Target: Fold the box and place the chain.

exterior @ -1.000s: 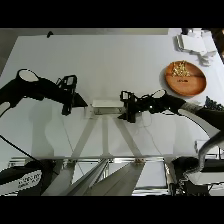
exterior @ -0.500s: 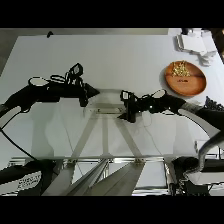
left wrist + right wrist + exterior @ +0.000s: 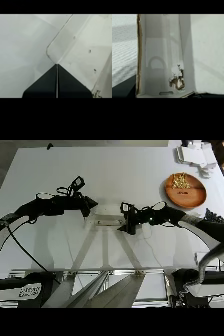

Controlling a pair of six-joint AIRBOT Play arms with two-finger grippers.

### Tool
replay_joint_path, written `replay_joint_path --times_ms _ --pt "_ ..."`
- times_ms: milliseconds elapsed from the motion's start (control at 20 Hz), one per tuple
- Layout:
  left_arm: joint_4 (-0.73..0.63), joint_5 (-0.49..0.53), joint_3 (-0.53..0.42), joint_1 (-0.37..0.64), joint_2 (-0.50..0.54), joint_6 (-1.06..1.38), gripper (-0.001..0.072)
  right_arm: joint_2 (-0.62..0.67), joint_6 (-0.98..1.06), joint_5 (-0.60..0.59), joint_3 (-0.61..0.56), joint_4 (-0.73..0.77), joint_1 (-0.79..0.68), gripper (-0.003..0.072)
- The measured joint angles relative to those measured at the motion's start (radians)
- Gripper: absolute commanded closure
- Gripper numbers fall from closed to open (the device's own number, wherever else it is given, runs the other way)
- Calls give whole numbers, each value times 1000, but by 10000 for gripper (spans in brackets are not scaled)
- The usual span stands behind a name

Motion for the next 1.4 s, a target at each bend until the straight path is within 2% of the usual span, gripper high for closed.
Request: replay_joint_path --times_ms 100,350,500,600,750,1050,1250,1400 --pt "58 -53 0 24 33 0 699 0 0 0 0 0 0 294" --pt "264 -275 0 57 122 -12 702 0 0 0 0 0 0 294" --pt "405 -331 0 32 142 -86 702 0 0 0 0 0 0 294" --pt "513 -316 0 -1 147 -159 702 0 0 0 0 0 0 294" --pt "686 -241 0 -45 151 -309 702 0 0 0 0 0 0 294" --pt "1006 -143 0 -71 153 -597 700 0 0 0 0 0 0 294" --pt "1031 -114 0 -73 155 -657 700 0 0 0 0 0 0 294" --pt "898 -95 0 -62 168 -566 699 0 0 0 0 0 0 294"
